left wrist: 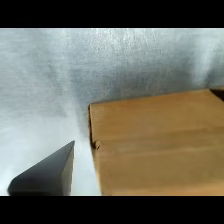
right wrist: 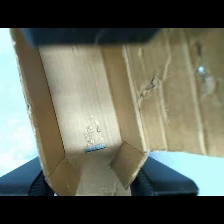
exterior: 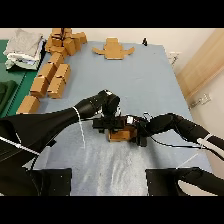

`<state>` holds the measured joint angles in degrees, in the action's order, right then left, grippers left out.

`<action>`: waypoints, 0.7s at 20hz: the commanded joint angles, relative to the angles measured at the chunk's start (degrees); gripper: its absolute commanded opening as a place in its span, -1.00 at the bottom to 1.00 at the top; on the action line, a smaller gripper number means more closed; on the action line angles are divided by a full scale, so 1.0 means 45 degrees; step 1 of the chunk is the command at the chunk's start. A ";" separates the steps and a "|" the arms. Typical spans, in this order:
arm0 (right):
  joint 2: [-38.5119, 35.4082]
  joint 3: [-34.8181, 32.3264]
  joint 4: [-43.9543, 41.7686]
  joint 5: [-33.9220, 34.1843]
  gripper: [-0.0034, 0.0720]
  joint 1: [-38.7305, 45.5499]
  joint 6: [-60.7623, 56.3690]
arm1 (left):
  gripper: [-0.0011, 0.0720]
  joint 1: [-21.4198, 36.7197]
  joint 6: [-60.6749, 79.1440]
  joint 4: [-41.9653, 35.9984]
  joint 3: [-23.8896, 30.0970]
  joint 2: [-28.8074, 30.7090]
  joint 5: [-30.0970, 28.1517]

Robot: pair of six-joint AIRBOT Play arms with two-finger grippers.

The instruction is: Fold the box.

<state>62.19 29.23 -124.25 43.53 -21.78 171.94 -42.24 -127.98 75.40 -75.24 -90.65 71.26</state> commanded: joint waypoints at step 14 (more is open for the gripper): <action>0.0000 -0.0005 0.0000 0.0010 0.68 0.0000 -0.0005 | 0.02 0.2560 0.3128 -0.3099 -0.0515 0.0010 0.1846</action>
<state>62.19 29.23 -124.25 43.57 -21.78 171.92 -32.99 -115.94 63.75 -77.49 -90.65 77.95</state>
